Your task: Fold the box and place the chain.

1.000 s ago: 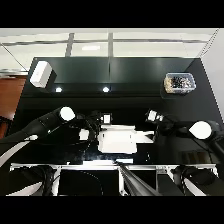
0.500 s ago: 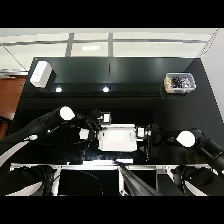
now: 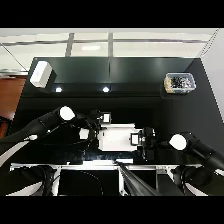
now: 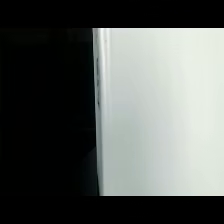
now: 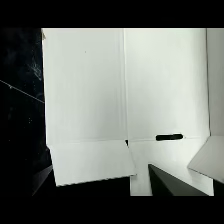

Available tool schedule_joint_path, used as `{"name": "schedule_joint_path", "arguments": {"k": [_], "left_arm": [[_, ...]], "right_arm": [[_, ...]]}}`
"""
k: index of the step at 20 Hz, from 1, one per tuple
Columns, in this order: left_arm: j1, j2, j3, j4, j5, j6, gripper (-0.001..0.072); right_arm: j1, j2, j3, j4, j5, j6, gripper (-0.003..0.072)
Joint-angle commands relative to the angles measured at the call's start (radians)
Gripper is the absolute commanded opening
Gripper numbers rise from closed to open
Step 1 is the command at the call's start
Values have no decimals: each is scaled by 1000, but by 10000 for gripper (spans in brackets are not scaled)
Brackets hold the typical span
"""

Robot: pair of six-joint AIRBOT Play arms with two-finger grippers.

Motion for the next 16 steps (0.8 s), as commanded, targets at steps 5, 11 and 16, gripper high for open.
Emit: {"name": "schedule_joint_path", "arguments": {"k": [5, 11, 16], "left_arm": [[1, 0, 0, 0, -18, 0, 24], [1, 0, 0, 0, -18, 0, 24], [1, 0, 0, 1, -18, 0, 24]], "right_arm": [[31, -9, -3, 66, -79, -11, 660], [68, -13, -6, 66, -96, -11, 659], [68, -13, -6, 40, -114, -11, 659]]}}
